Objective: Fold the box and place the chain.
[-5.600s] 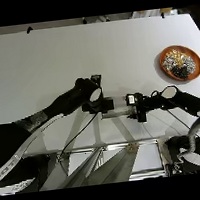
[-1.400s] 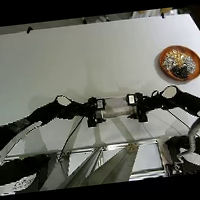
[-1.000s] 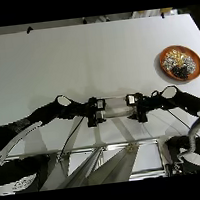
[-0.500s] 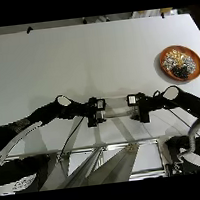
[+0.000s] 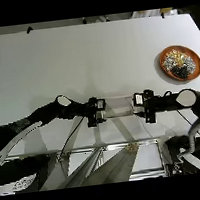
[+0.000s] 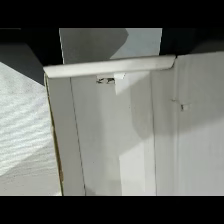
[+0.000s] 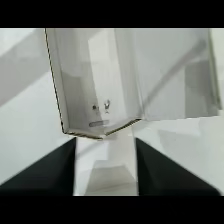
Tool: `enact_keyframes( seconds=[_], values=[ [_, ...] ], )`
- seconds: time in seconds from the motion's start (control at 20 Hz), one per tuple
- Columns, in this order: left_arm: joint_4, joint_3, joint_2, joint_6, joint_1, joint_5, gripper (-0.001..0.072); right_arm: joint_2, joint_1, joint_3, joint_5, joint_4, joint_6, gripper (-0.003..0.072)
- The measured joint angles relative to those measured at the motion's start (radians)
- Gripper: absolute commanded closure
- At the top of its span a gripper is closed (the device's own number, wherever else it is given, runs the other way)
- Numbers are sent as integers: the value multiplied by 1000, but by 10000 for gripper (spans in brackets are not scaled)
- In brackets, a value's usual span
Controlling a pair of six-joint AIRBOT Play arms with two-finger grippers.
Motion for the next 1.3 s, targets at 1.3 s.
enact_keyframes(
  seconds=[1.3],
  values=[
    [0,0,0,-2,0,0,376,-280,0,0,-340,414,120,667]
  ],
)
